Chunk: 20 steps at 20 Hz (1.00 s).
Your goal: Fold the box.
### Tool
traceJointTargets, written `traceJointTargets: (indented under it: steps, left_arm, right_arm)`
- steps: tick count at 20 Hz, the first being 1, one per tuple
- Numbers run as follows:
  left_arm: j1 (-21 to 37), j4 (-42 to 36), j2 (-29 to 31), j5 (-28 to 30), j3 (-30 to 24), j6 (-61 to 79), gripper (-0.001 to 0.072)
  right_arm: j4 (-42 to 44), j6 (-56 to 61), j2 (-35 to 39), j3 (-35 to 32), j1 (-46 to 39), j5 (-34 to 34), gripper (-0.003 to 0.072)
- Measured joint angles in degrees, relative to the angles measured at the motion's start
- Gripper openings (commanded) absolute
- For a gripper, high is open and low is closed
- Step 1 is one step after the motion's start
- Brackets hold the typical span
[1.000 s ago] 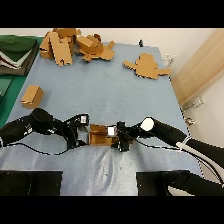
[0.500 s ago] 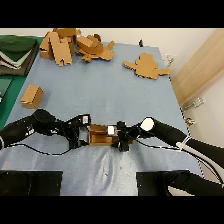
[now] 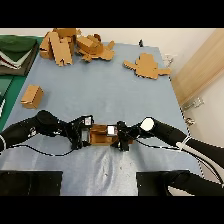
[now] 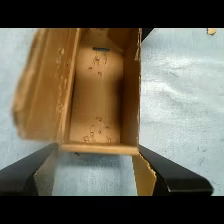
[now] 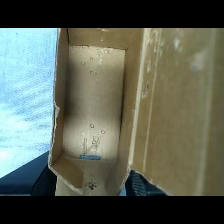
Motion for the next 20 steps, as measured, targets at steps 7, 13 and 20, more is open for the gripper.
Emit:
traceJointTargets:
  steps: [7, 13, 20]
  left_arm:
    - [-3.2, 0.0, -1.1, 1.9, 0.0, 0.1, 0.0692]
    - [-3.7, -0.1, -1.3, 2.5, 0.0, 0.0, 0.0332]
    - [-3.9, -0.6, -1.3, 3.5, 0.0, 0.1, 0.0332]
  right_arm:
    - [0.0, -0.1, 0.0, 0.0, 0.0, 0.1, 0.0260]
    - [0.0, -0.1, 0.0, 0.0, 0.0, 0.1, 0.0260]
    - [0.7, -0.1, 0.0, 0.0, 0.0, 0.1, 0.0260]
